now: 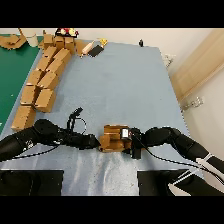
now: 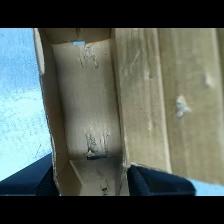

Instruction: Fold the box.

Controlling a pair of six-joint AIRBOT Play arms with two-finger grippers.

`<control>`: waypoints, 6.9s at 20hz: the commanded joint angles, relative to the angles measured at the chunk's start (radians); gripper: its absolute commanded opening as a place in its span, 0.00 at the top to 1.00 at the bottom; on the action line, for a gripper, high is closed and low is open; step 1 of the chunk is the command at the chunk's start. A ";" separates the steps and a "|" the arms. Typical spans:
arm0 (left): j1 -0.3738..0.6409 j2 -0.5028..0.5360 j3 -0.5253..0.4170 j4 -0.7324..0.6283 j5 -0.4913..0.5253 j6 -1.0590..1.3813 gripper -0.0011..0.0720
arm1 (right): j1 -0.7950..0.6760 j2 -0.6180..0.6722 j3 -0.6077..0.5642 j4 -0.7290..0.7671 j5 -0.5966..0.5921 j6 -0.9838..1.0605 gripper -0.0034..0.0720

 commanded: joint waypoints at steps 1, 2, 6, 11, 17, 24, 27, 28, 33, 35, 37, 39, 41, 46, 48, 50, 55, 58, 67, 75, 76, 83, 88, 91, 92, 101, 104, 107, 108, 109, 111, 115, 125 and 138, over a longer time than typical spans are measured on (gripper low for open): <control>-0.002 0.000 0.004 -0.014 -0.005 0.004 0.60 | 0.000 0.000 0.001 0.000 0.000 0.000 0.29; -0.002 0.000 0.004 -0.015 -0.005 0.004 0.60 | 0.000 0.000 0.001 0.000 0.000 0.000 0.29; -0.002 0.000 0.004 -0.066 0.029 0.001 0.60 | 0.000 0.000 0.001 0.000 0.000 0.000 0.29; -0.005 -0.013 0.004 -0.074 0.041 0.047 0.34 | 0.000 0.000 0.001 0.000 -0.005 0.000 0.29; -0.164 -0.019 0.102 0.314 0.138 -0.342 0.34 | 0.000 0.000 0.001 0.000 -0.005 0.000 0.29; -0.316 -0.127 0.296 0.840 0.053 -0.916 0.34 | 0.000 0.000 0.001 0.000 -0.006 0.000 0.29; -0.349 -0.218 0.381 0.848 0.019 -0.916 0.34 | 0.000 0.001 0.001 0.003 -0.007 0.000 0.29; -0.358 -0.240 0.401 0.848 0.002 -0.916 0.34 | 0.000 0.000 0.001 0.003 -0.007 0.000 0.29; -0.380 -0.260 0.421 0.930 -0.091 -0.970 0.34 | 0.000 0.000 0.001 0.003 -0.007 0.000 0.29; -0.380 -0.260 0.423 0.930 -0.082 -0.968 0.34 | 0.000 0.000 0.001 0.003 -0.007 0.000 0.29; -0.380 -0.260 0.434 0.931 -0.072 -0.969 0.34 | 0.000 0.000 0.001 0.003 -0.007 0.000 0.29; -0.382 -0.261 0.460 0.968 -0.074 -0.999 0.34 | 0.000 0.000 0.001 0.003 -0.007 0.000 0.29; -0.404 -0.266 0.489 1.055 -0.095 -1.051 0.34 | 0.000 0.000 0.001 0.003 -0.007 0.000 0.29; -0.460 -0.315 0.522 1.094 -0.147 -1.073 0.34 | 0.000 0.000 0.001 0.003 -0.007 0.000 0.29; -0.474 -0.339 0.531 1.109 -0.148 -1.073 0.34 | 0.000 0.000 0.001 0.003 -0.007 0.000 0.29; -0.481 -0.371 0.545 1.111 -0.148 -1.072 0.34 | 0.000 0.000 0.001 0.003 -0.007 0.000 0.29; -0.497 -0.441 0.613 1.196 -0.215 -1.139 0.34 | 0.000 0.000 0.001 0.003 -0.007 0.000 0.29; -0.513 -0.459 0.640 1.238 -0.249 -1.196 0.35 | 0.000 0.000 0.001 0.003 -0.007 0.000 0.29; -0.554 -0.530 0.729 1.276 -0.306 -1.228 0.51 | 0.000 0.000 0.001 0.003 -0.007 0.000 0.29; -0.554 -0.530 0.729 1.279 -0.325 -1.227 0.97 | 0.000 0.000 0.001 0.003 -0.007 0.000 0.29; -0.554 -0.530 0.729 1.279 -0.323 -1.227 0.97 | 0.000 0.000 0.001 0.003 -0.007 0.000 0.29; -0.554 -0.530 0.729 1.278 -0.323 -1.227 0.60 | 0.000 0.000 0.001 0.003 -0.007 0.000 0.29; -0.554 -0.523 0.735 1.278 -0.330 -1.227 0.27 | 0.000 0.000 0.001 0.003 -0.007 0.000 0.29; -0.552 -0.518 0.748 1.278 -0.360 -1.222 0.27 | 0.000 0.001 0.001 0.003 -0.007 0.000 0.29; -0.552 -0.515 0.748 1.279 -0.368 -1.219 0.27 | 0.000 0.000 0.001 0.003 -0.007 0.000 0.29; -0.540 -0.483 0.748 1.288 -0.426 -1.199 0.27 | 0.000 0.000 0.001 0.003 -0.007 0.000 0.29; -0.540 -0.472 0.748 1.288 -0.439 -1.176 0.27 | 0.000 0.000 0.001 0.003 -0.007 0.000 0.29; -0.540 -0.457 0.748 1.288 -0.439 -1.175 0.27 | 0.000 0.000 0.001 0.003 -0.007 0.000 0.29; -0.540 -0.449 0.748 1.288 -0.439 -1.175 0.27 | 0.000 0.000 0.001 0.003 -0.007 0.000 0.29; -0.540 -0.440 0.748 1.288 -0.439 -1.174 0.27 | 0.000 0.000 0.001 0.003 -0.007 0.000 0.29; -0.540 -0.425 0.748 1.288 -0.439 -1.170 0.27 | 0.000 0.000 0.001 0.003 -0.007 0.000 0.29; -0.540 -0.416 0.748 1.288 -0.474 -1.150 0.27 | 0.000 0.000 0.001 0.003 -0.007 0.000 0.29; -0.541 -0.375 0.748 1.288 -0.538 -1.105 0.28 | 0.000 0.000 0.001 0.003 -0.007 0.000 0.29; -0.540 -0.278 0.689 1.300 -0.553 -1.031 0.97 | 0.000 0.000 0.001 0.003 -0.007 0.000 0.29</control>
